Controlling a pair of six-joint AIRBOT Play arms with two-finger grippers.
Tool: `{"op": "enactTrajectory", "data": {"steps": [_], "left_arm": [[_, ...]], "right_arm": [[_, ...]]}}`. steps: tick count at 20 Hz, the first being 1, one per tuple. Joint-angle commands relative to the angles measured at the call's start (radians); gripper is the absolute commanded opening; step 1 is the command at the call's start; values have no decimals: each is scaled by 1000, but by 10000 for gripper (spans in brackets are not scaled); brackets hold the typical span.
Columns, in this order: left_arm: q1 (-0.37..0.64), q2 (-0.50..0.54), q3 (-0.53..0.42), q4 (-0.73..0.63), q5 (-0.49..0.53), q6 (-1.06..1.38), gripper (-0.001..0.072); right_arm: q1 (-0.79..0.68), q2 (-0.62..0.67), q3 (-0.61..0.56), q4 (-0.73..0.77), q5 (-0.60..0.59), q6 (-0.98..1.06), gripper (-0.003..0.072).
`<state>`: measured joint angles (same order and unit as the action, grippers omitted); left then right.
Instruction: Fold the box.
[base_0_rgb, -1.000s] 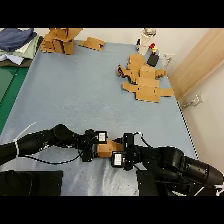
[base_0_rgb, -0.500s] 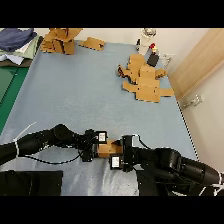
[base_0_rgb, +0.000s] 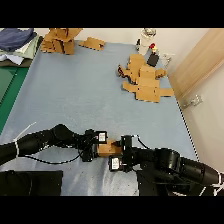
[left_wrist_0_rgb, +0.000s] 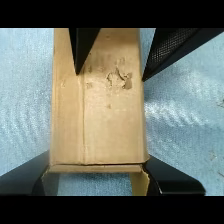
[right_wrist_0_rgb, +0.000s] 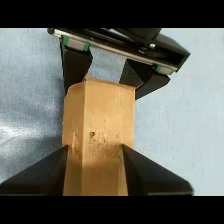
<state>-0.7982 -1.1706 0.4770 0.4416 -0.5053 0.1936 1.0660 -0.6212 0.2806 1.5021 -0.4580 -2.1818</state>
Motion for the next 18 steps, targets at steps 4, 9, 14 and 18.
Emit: {"op": "enactTrajectory", "data": {"steps": [4, 9, 14, 18], "left_arm": [[0, 1, 0, 0, 0, 0, 468], [0, 1, 0, 0, 0, 0, 468], [0, 1, 0, 0, 0, 0, 468], [0, 1, 0, 0, 0, 0, 468]], "right_arm": [[2, 9, 13, -14, -2, 2, 346], [2, 64, 13, -15, -22, 2, 280], [2, 102, 13, -47, -21, 2, 242], [2, 103, 13, -67, -18, 2, 195]]}}
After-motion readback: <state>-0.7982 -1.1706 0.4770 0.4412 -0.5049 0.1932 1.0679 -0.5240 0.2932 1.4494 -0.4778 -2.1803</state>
